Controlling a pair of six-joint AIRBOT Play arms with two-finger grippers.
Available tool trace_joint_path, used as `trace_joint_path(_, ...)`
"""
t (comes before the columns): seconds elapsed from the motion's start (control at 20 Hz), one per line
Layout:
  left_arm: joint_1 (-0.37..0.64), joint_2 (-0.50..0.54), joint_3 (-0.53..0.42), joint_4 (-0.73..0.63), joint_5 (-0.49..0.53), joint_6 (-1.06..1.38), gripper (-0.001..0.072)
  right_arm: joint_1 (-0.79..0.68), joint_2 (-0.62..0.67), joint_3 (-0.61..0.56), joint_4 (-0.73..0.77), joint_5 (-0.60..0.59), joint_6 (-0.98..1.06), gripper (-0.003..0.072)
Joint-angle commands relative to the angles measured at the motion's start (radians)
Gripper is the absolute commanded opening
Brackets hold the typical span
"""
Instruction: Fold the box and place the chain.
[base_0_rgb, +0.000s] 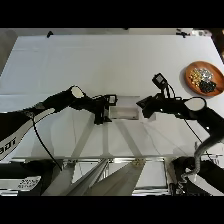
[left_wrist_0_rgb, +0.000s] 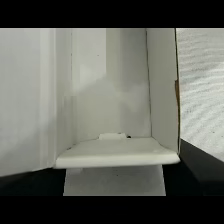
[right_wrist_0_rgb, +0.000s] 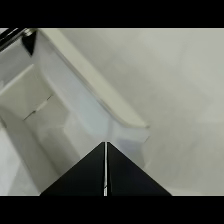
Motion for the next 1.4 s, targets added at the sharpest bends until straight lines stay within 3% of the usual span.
trace_joint_path(0.0, 0.000, 0.000, 0.000, 0.000, 0.000, 0.000, 0.0414, -0.001, -0.166, 0.071, 0.116, -0.072, -0.080, 0.0005)
trace_joint_path(0.2, 0.000, 0.000, 0.000, 0.000, 0.000, 0.000, 0.0414, -0.001, -0.297, 0.119, 0.109, -0.077, -0.043, 0.0008)
trace_joint_path(0.35, 0.000, 0.000, 0.000, 0.000, 0.000, 0.000, 0.0414, -0.001, -0.323, 0.119, 0.054, -0.023, -0.029, 0.0009)
trace_joint_path(0.6, 0.000, 0.000, 0.000, 0.000, 0.000, 0.000, 0.0414, -0.001, -0.243, 0.119, 0.046, 0.047, -0.028, 0.0010)
trace_joint_path(0.8, 0.000, 0.000, 0.000, 0.000, 0.000, 0.000, 0.0414, -0.001, -0.087, 0.119, -0.035, 0.093, 0.053, 0.0010)
trace_joint_path(0.95, 0.000, 0.000, 0.000, 0.000, 0.000, 0.000, 0.0414, -0.001, 0.061, 0.119, -0.272, 0.165, 0.246, 0.0010)
trace_joint_path(1.15, 0.000, 0.000, 0.000, 0.000, 0.000, 0.000, 0.0414, -0.001, 0.256, 0.119, -0.743, 0.309, 0.758, 0.0010)
trace_joint_path(1.35, 0.000, 0.000, 0.000, 0.000, 0.000, 0.000, 0.0414, -0.001, 0.345, 0.119, -0.995, 0.467, 1.029, 0.0006)
